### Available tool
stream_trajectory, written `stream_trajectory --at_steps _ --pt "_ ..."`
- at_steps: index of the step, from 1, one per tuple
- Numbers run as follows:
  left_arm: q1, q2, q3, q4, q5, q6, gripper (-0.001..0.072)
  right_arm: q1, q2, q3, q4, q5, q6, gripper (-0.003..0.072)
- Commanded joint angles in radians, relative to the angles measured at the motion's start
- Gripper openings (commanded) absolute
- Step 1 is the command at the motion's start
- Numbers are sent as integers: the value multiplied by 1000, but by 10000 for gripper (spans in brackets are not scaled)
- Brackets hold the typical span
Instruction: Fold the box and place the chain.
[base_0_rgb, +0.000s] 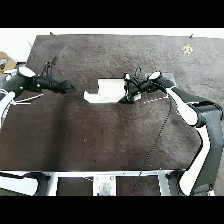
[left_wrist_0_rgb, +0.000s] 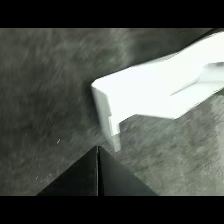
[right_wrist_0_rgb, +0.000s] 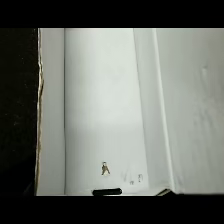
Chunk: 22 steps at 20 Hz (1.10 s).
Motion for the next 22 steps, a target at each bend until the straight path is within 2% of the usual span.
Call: stream_trajectory --at_steps 1,6,8,10,12,22 --pt "9 -66 -42 -109 -17 22 4 0 -1 0 0 0 0 509" --pt "9 -143 -41 -159 -29 54 6 1 -1 0 0 0 0 509" --pt "8 -187 -40 -250 -58 105 5 1 -1 0 0 0 0 509" --pt "5 -233 -12 -312 -89 138 4 0 -1 0 0 0 0 509" --pt "-9 -271 35 -294 -119 138 5 1 -1 0 0 1 0 509" --pt "-50 -281 72 -317 -114 137 8 0 -1 0 0 0 0 509"
